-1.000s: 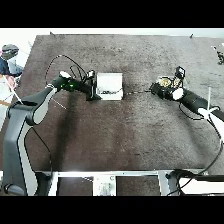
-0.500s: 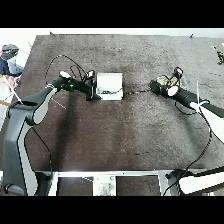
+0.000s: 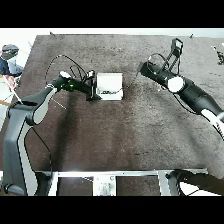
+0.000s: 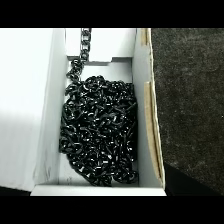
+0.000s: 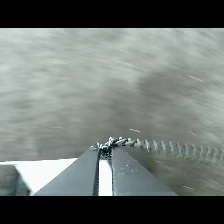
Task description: Fold the box and place the chain.
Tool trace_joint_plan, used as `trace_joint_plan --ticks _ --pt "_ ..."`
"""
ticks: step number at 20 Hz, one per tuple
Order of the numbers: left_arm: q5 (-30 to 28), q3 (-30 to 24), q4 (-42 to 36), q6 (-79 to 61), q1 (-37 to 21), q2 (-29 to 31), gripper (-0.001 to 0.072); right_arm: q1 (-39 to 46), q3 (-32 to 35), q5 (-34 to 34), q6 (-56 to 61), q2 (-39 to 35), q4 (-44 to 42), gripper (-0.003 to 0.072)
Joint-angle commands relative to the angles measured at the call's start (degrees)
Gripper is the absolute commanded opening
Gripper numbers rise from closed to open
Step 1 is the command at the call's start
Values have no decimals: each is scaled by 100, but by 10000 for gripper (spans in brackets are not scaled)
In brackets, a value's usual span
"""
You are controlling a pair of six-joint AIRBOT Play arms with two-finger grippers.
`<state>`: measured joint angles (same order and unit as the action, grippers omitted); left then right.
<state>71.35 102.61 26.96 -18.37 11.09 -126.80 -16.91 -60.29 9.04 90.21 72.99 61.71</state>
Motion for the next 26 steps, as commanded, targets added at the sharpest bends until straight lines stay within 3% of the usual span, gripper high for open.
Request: trace_joint_plan --ticks 1,11,15,23,26 --pt "0 0 2 -2 -2 2 239 -531 -24 -332 -70 -450 20 9" --pt "-2 0 2 -2 -2 2 240 -1443 -1012 -468 -70 -437 520 9" --pt "0 0 2 0 -2 2 239 -1508 -1471 -562 -68 -31 601 10" --pt "-2 0 2 0 -2 2 240 -1502 -1532 -372 -68 503 608 10" --pt "0 0 2 0 -2 2 240 -1333 -1530 153 -68 638 721 27"
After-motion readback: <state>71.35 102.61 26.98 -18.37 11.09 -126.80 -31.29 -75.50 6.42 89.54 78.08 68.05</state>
